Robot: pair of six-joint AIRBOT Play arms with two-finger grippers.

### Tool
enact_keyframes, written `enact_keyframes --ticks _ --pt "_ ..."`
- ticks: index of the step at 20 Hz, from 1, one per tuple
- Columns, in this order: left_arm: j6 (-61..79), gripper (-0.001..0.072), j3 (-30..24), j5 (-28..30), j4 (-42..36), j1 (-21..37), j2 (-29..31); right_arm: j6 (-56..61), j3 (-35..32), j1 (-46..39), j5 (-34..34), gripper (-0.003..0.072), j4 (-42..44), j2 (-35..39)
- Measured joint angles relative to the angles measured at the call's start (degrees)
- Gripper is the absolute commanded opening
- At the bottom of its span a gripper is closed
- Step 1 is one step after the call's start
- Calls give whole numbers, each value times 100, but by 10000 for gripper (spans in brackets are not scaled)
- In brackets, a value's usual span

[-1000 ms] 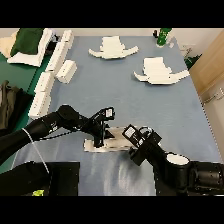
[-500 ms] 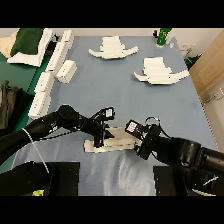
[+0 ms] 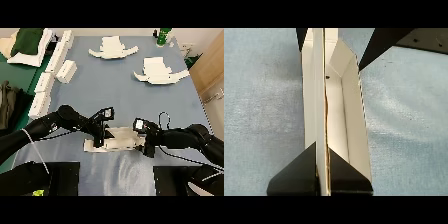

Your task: Fold the box.

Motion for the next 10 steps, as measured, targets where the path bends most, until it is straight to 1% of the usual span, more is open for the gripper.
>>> enact_keyframes --ticks 2,7,10 --pt "-2 15 0 -2 0 0 -2 -293 -33 -136 -22 720 188 2" --pt "0 15 0 -2 0 0 -2 -636 -76 -264 -105 709 267 2" --pt "0 15 0 -4 0 0 0 -1082 -90 -280 -92 709 330 -46"
